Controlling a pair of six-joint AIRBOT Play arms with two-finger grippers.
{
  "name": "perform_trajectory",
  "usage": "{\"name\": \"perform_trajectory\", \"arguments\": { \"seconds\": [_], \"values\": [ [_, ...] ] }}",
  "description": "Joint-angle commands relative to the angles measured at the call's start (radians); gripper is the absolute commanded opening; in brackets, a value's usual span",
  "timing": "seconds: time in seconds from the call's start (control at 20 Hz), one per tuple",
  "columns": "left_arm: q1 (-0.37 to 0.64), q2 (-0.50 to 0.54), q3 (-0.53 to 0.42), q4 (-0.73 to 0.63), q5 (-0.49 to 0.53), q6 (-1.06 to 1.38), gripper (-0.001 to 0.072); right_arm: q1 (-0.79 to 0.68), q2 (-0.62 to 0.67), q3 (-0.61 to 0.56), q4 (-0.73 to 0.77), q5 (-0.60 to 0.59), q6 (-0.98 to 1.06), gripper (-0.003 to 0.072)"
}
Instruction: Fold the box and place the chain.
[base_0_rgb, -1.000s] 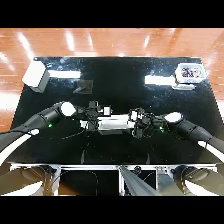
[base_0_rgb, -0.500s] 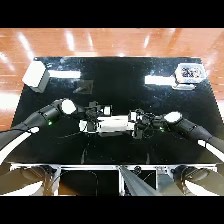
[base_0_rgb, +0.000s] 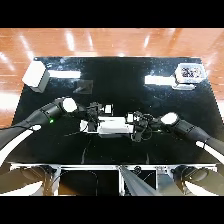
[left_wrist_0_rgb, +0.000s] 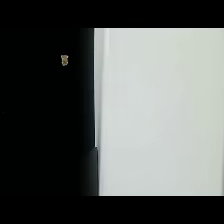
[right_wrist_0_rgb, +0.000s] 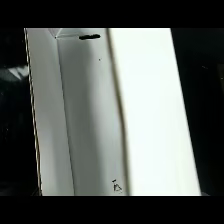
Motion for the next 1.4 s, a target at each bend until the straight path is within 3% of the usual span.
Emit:
{"name": "perform_trajectory", "arguments": {
  "seconds": [0.0,1.35],
  "values": [
    [0.001,-0.008,0.013,0.022,-0.001,-0.025,0.0020,0.010,-0.001,0.001,-0.024,-0.006,0.055,0.0720],
    [0.029,-0.008,0.024,0.022,-0.021,-0.077,0.0020,0.005,0.000,0.001,-0.080,-0.033,0.156,0.0720]
  ]
}}
